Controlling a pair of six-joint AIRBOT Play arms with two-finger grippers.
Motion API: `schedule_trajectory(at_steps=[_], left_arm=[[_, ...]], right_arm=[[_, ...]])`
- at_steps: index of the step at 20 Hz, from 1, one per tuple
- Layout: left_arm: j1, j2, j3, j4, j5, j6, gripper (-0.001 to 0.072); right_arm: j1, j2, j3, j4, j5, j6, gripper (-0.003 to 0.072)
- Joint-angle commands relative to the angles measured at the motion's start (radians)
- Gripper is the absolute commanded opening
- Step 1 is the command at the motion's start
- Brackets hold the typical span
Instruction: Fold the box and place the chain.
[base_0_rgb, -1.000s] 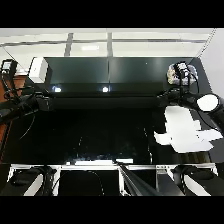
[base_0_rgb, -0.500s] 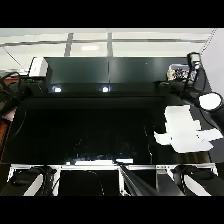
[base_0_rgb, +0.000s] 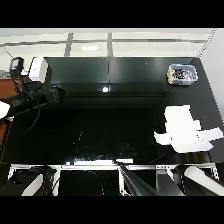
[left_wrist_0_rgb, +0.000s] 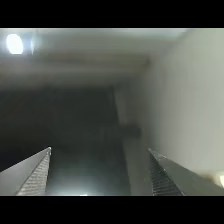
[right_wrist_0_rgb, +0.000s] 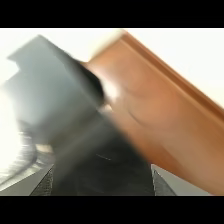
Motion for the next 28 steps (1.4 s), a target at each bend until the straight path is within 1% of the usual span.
schedule_trajectory(at_steps=[1,2,3,4,5,6,7,8,10,12,13,14,15,16,17,19,20,22,25,28], left_arm=[[0.001,-0.082,0.000,-0.026,-0.044,-0.055,0.0711],[0.001,-0.099,0.000,-0.038,-0.045,-0.055,0.0711],[0.001,-0.114,0.000,-0.058,-0.052,-0.055,0.0711],[0.001,-0.128,0.000,-0.070,-0.057,-0.054,0.0711],[0.000,-0.138,0.000,-0.075,-0.058,-0.054,0.0711],[-0.001,-0.145,0.000,-0.077,-0.057,-0.054,0.0711],[-0.001,-0.148,0.000,-0.077,-0.057,-0.054,0.0711],[-0.001,-0.148,0.000,-0.077,-0.057,-0.054,0.0711],[-0.001,-0.148,0.000,-0.077,-0.062,-0.054,0.0711],[-0.001,-0.148,0.000,-0.077,-0.067,-0.054,0.0710],[-0.001,-0.148,0.000,-0.077,-0.072,-0.054,0.0710],[-0.001,-0.148,0.000,-0.077,-0.074,-0.052,0.0711],[-0.001,-0.148,0.000,-0.077,-0.075,-0.050,0.0711],[-0.001,-0.148,0.000,-0.077,-0.075,-0.050,0.0711],[-0.001,-0.148,0.000,-0.077,-0.075,-0.049,0.0710],[-0.001,-0.148,0.000,-0.077,-0.075,-0.047,0.0711],[-0.001,-0.148,0.000,-0.077,-0.074,-0.047,0.0711],[-0.001,-0.148,0.000,-0.077,-0.075,-0.047,0.0711],[-0.001,-0.148,0.000,-0.077,-0.082,-0.047,0.0710],[-0.014,-0.148,0.000,-0.077,-0.082,-0.047,0.0710]], right_arm=[[-0.252,-0.152,0.133,-0.066,0.448,-0.179,0.0703],[-0.267,-0.204,0.169,-0.081,0.577,-0.249,0.0703],[-0.270,-0.245,0.191,-0.102,0.677,-0.286,0.0703],[-0.268,-0.281,0.200,-0.127,0.748,-0.288,0.0703],[-0.264,-0.305,0.200,-0.148,0.782,-0.288,0.0702],[-0.253,-0.322,0.200,-0.183,0.813,-0.294,0.0666],[-0.233,-0.329,0.200,-0.238,0.837,-0.307,0.0571],[-0.214,-0.330,0.195,-0.283,0.842,-0.320,0.0567],[-0.186,-0.330,0.169,-0.293,0.847,-0.324,0.0567],[-0.158,-0.330,0.143,-0.351,0.856,-0.328,0.0565],[-0.150,-0.330,0.142,-0.366,0.860,-0.329,0.0490],[-0.147,-0.328,0.142,-0.360,0.846,-0.330,0.0371],[-0.147,-0.327,0.142,-0.338,0.838,-0.338,0.0186],[-0.147,-0.323,0.142,-0.317,0.842,-0.354,0.0091],[-0.145,-0.312,0.142,-0.296,0.847,-0.368,0.0056],[-0.135,-0.272,0.142,-0.239,0.848,-0.372,0.0056],[-0.127,-0.245,0.142,-0.184,0.847,-0.373,0.0055],[-0.088,-0.181,0.140,-0.068,0.830,-0.372,0.0016],[0.041,-0.057,0.100,0.105,0.772,-0.369,0.0016],[0.227,0.053,0.016,0.223,0.731,-0.347,0.0015]])
